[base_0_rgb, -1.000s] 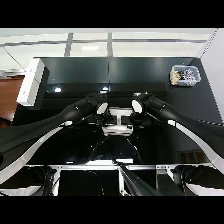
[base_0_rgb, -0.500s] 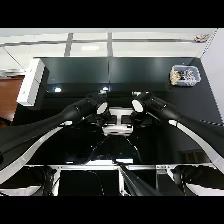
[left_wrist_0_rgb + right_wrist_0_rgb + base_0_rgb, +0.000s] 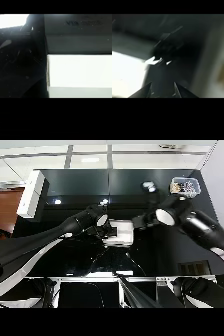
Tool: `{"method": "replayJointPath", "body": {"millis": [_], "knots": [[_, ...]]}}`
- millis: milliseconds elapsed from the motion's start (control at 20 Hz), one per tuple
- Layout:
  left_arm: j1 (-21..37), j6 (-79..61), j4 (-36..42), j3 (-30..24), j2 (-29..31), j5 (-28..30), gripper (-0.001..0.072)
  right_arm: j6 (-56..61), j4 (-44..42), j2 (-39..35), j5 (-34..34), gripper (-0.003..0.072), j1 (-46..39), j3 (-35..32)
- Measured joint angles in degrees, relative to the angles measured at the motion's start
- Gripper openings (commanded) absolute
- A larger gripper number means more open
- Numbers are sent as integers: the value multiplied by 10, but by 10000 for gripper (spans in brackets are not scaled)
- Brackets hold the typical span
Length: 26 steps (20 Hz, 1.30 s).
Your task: Fold the box and place the chain.
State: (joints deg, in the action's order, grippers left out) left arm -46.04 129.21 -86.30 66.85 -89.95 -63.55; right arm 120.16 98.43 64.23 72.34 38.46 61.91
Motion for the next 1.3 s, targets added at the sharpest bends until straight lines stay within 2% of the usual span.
{"method": "replayJointPath", "body": {"millis": [100, 150, 200, 250, 450, 600, 700, 800, 1050, 1150, 1300], "knots": [[0, 0, 0, 0, 0, 0, 23, -2, 112, -20, -5, 323, -17, -3], [0, 0, 0, 0, 0, 1, 24, -4, 160, -26, -28, 325, -36, -9], [0, 0, 0, 0, 0, 1, 23, -4, 192, -30, -61, 475, -61, -16], [0, 0, 0, 0, 0, 1, 24, -3, 216, -30, -107, 711, -93, -26], [0, 0, 0, 0, 0, 1, 24, 22, 221, 20, -277, 709, -236, -44], [0, 0, 0, 0, 0, 1, 24, 22, 167, 115, -320, 708, -341, 19], [0, 0, 0, 0, 0, 1, 24, 0, 109, 195, -294, 708, -398, 105], [0, 0, 0, 0, 0, 1, 23, -18, 49, 282, -236, 708, -446, 210], [0, 0, 0, 0, 0, 1, 24, -45, -39, 464, -101, 707, -512, 450], [0, 0, 0, 0, 0, 1, 23, -47, -53, 506, -78, 707, -523, 504], [0, 0, 0, 0, 0, 1, 24, -49, -63, 543, -63, 706, -534, 541]]}}
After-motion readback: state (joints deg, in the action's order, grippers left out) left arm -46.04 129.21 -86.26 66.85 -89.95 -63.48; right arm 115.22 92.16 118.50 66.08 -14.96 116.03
